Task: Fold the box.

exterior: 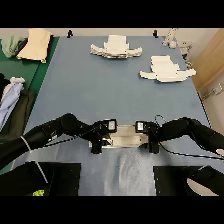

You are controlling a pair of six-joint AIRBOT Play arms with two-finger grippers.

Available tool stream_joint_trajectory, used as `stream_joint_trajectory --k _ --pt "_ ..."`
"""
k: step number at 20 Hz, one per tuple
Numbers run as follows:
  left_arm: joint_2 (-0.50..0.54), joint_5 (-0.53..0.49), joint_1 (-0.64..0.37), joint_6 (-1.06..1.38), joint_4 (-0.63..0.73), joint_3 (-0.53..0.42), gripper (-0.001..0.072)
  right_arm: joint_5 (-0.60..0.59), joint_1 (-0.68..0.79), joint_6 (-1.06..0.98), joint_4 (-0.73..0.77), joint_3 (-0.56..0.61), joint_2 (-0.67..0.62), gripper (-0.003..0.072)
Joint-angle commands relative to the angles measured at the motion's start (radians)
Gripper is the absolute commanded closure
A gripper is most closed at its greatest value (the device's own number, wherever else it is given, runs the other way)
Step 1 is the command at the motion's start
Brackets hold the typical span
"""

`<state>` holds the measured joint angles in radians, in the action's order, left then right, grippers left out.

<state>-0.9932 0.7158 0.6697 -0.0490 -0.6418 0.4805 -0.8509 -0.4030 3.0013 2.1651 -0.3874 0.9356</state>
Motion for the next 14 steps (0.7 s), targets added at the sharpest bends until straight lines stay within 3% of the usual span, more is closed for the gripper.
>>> stream_joint_trajectory --k 1,4,7,14 --pt "0.069 0.059 -0.028 -0.037 -0.017 -0.039 0.046 0.001 0.0 0.0 0.0 0.0 0.0 0.0138" --pt "0.087 0.048 -0.029 -0.056 -0.024 -0.052 0.0459 0.001 0.0 0.0 0.0 0.0 0.0 0.0139" --pt "0.081 -0.039 -0.029 -0.056 -0.024 -0.052 0.0459 0.001 0.0 0.0 0.0 0.0 0.0 0.0138" --pt "-0.012 -0.062 -0.027 -0.043 -0.017 -0.01 0.0458 0.001 0.0 0.0 0.0 0.0 0.0 0.0138"
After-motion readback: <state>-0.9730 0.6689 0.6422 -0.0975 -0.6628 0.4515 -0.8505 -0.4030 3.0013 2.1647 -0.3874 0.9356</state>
